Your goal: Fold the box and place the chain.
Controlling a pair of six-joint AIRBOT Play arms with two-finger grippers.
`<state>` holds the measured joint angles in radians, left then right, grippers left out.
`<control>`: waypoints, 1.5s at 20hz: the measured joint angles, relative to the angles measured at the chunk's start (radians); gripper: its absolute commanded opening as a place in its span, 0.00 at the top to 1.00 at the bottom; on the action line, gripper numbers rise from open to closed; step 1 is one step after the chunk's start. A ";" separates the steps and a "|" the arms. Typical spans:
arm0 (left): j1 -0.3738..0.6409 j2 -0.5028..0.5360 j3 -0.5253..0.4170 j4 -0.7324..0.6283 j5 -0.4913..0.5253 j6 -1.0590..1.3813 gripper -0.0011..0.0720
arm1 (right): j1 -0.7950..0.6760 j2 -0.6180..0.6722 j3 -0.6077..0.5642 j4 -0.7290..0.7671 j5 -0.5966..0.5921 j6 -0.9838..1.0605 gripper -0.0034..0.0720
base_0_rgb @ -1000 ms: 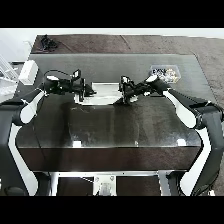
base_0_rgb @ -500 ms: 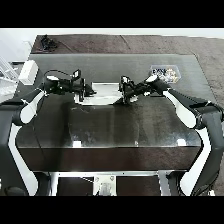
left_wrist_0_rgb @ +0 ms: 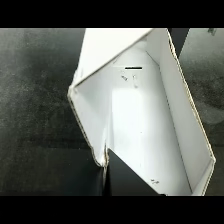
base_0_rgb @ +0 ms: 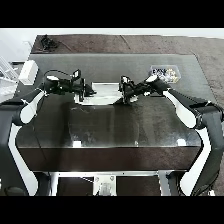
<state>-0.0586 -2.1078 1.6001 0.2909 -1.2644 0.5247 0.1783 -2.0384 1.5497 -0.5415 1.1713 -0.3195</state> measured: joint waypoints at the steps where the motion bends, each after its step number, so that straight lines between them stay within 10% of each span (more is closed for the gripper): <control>1: 0.000 0.000 0.000 0.000 0.000 0.000 0.96 | 0.000 0.000 0.000 0.000 0.000 0.000 0.28; 8: 0.000 0.000 0.000 -0.005 -0.002 0.000 0.96 | 0.000 0.000 0.000 0.000 0.000 0.000 0.28; 10: 0.000 0.000 0.000 -0.006 -0.003 0.000 0.60 | 0.000 0.000 0.000 0.000 0.000 0.000 0.28; 17: 0.060 0.008 0.003 -0.121 -0.145 -0.001 0.56 | 0.000 0.000 0.000 -0.001 0.001 0.000 0.28; 19: 0.097 0.008 0.002 -0.169 -0.232 -0.001 0.67 | 0.000 0.000 0.000 -0.001 0.001 0.000 0.28; 20: 0.118 0.012 0.002 -0.196 -0.286 -0.001 0.94 | 0.000 0.000 0.000 -0.001 0.001 0.000 0.28; 30: 0.196 0.344 -0.055 -0.155 -0.419 -0.053 0.97 | 0.000 0.000 0.000 0.000 0.001 0.000 0.28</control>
